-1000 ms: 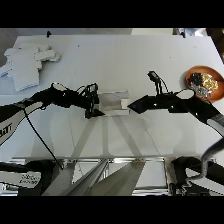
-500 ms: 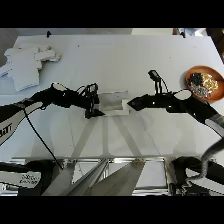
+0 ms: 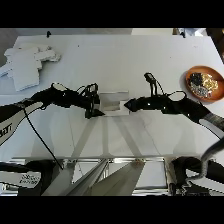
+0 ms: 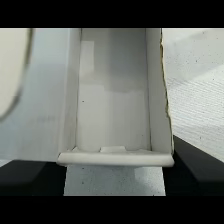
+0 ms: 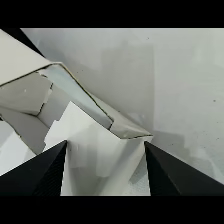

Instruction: Fold the box and place the chain.

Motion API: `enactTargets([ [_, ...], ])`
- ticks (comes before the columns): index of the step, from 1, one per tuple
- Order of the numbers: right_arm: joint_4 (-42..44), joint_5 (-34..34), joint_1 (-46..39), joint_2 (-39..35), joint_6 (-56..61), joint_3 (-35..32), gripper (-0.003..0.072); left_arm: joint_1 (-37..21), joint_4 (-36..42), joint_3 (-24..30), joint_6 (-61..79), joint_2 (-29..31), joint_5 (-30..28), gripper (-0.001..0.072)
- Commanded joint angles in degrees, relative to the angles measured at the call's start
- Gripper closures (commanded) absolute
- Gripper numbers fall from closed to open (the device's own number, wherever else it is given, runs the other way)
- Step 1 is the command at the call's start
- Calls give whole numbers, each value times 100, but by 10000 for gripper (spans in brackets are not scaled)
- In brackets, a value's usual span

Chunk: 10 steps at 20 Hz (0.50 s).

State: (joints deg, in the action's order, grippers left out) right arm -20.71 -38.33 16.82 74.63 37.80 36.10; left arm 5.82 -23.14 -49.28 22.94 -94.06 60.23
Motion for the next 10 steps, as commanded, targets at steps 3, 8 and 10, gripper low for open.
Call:
enactTargets([
  [3,-4,474,15,9,317,-2,159,-2,-2,-4,11,-2,2,356],
  [8,-24,181,15,9,267,-2,161,-2,-2,-2,11,-2,2,356],
  [10,-20,-103,15,9,107,-2,160,-2,-2,-4,11,-2,2,356],
])
